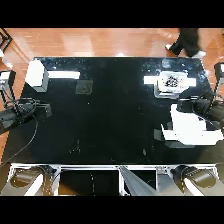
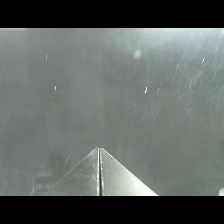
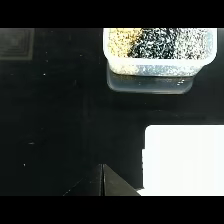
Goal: Fold the box and place the chain.
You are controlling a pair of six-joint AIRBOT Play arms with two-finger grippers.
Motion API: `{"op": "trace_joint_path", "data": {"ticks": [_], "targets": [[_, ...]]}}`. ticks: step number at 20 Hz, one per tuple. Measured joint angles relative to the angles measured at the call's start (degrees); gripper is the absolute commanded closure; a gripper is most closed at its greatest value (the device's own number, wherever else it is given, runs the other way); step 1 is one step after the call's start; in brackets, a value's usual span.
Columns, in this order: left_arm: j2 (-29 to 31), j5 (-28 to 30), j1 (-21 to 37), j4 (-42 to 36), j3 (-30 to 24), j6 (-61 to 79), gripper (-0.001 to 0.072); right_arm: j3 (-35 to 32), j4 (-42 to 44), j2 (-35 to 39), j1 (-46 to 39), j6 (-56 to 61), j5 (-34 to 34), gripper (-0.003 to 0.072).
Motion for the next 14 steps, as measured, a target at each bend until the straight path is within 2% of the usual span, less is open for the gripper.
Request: {"op": "trace_joint_path", "data": {"ticks": [1, 2, 3, 4, 5, 6, 7, 11, 14], "targets": [[0.0, 1.3, 0.0, -0.8, 0.0, 0.0, 0.0687, 0.0, -0.6, 0.0, 0.0, 0.0, 0.2, 0.0654], [0.0, 2.3, 0.0, -1.8, 0.0, 0.0, 0.0686, 0.0, -0.9, 0.0, 0.0, 0.0, 0.7, 0.0410], [-0.1, 3.4, 0.0, -3.1, 0.0, -0.1, 0.0682, 0.0, -1.3, 0.0, 0.0, 0.0, 1.7, -0.0022], [-0.3, 4.3, 0.0, -4.3, 0.0, -0.1, 0.0608, 0.0, -1.7, 0.0, 0.0, 0.0, 2.5, -0.0023], [-0.7, 5.0, 0.0, -5.1, 0.0, -0.1, 0.0432, 0.0, -1.9, 0.0, 0.0, -0.6, 3.3, -0.0023], [-1.2, 5.8, 0.0, -5.9, 0.0, -0.1, 0.0203, 0.0, -2.2, 0.0, 0.0, -1.4, 4.2, -0.0023], [-1.8, 6.0, 0.0, -6.4, 0.0, -0.1, 0.0078, 0.0, -2.7, 0.0, -0.2, -1.8, 5.1, -0.0022], [-4.5, 6.8, 0.0, -9.7, 0.0, -0.1, 0.0073, 0.0, -5.9, -0.1, -4.7, -2.4, 7.2, -0.0021], [-5.9, 7.2, 0.0, -12.2, 0.0, 0.0, 0.0073, 0.0, -7.6, -0.4, -15.0, -2.7, 7.6, -0.0021]]}}
